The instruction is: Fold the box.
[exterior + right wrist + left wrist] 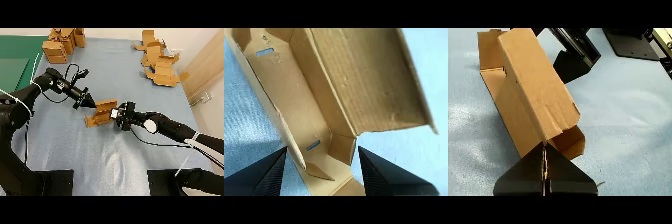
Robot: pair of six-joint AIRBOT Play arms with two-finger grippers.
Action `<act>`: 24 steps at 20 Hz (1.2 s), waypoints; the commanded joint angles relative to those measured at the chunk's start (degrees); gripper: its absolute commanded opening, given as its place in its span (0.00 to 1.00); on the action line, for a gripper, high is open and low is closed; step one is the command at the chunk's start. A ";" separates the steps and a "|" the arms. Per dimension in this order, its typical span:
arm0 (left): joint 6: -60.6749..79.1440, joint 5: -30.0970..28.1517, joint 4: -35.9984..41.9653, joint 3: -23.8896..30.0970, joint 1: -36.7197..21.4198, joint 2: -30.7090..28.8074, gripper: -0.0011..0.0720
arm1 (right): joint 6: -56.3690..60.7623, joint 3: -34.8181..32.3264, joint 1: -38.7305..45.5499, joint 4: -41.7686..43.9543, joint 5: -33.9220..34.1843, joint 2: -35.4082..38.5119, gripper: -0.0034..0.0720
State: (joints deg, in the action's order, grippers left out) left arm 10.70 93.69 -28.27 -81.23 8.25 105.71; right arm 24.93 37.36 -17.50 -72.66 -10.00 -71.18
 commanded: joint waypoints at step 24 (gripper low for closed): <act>0.42 -6.75 0.04 -0.07 0.11 0.04 0.03 | -23.78 8.63 6.51 22.82 -22.80 -5.31 0.98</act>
State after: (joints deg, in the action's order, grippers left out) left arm 11.14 89.10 -28.45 -81.23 8.32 105.71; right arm 2.20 45.95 -12.16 -52.62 -29.28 -76.44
